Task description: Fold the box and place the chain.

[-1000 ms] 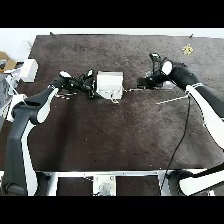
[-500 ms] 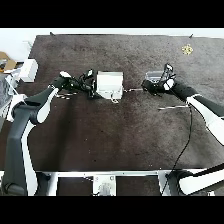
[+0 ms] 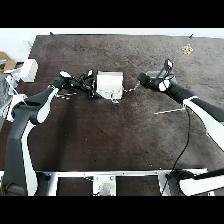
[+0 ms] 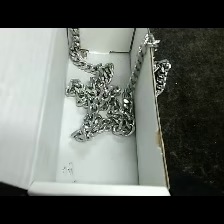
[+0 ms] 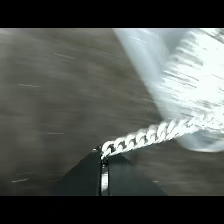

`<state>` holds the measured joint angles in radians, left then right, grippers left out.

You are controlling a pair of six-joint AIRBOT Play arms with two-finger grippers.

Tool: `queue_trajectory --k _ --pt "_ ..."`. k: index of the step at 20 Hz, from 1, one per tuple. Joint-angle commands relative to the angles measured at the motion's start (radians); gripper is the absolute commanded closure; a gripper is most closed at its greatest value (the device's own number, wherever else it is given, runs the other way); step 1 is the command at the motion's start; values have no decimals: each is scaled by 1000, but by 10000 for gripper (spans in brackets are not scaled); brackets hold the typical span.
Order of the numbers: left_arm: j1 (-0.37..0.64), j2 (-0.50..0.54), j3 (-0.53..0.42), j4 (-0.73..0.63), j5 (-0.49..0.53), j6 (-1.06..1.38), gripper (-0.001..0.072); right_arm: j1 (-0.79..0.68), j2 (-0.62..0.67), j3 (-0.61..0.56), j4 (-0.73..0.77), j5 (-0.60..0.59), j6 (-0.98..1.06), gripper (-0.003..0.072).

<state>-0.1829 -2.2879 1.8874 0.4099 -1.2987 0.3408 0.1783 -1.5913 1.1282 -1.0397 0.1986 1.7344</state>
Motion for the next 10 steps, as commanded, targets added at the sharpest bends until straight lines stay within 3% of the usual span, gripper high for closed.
queue_trajectory --k 1,5,10 --pt "0 0 0 0 0 0 485 88 179 3 4 -35 -98 684" --pt "0 0 0 0 0 0 485 218 267 122 -37 -35 -123 683" --pt "0 0 0 0 0 0 485 362 171 246 -55 -64 -122 684"
